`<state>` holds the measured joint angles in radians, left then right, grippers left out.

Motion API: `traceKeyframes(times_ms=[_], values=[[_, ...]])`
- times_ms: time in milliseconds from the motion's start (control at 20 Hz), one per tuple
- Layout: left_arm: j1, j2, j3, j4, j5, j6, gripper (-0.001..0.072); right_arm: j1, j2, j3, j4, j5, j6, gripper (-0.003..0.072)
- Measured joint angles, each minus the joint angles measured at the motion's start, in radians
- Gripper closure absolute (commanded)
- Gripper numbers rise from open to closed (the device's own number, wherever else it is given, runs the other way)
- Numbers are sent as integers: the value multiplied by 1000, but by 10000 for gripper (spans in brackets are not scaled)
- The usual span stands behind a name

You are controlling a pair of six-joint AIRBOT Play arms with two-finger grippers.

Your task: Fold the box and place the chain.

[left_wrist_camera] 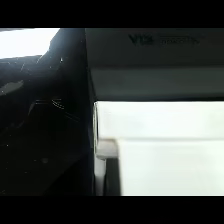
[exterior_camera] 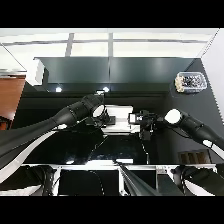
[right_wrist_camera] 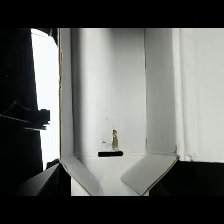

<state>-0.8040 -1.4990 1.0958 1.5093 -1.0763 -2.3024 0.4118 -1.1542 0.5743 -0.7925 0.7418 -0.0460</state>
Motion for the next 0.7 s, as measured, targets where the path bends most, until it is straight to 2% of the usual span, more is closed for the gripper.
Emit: traceKeyframes(times_ms=[400,450,500,700], values=[[0,0,0,7,1,0,686,0,16,0,-13,21,15,79],[0,0,0,10,0,0,686,1,16,0,-8,22,17,101],[0,0,0,12,0,0,686,1,16,0,-3,22,17,214],[0,0,0,17,-2,1,686,1,16,0,4,23,17,216]])
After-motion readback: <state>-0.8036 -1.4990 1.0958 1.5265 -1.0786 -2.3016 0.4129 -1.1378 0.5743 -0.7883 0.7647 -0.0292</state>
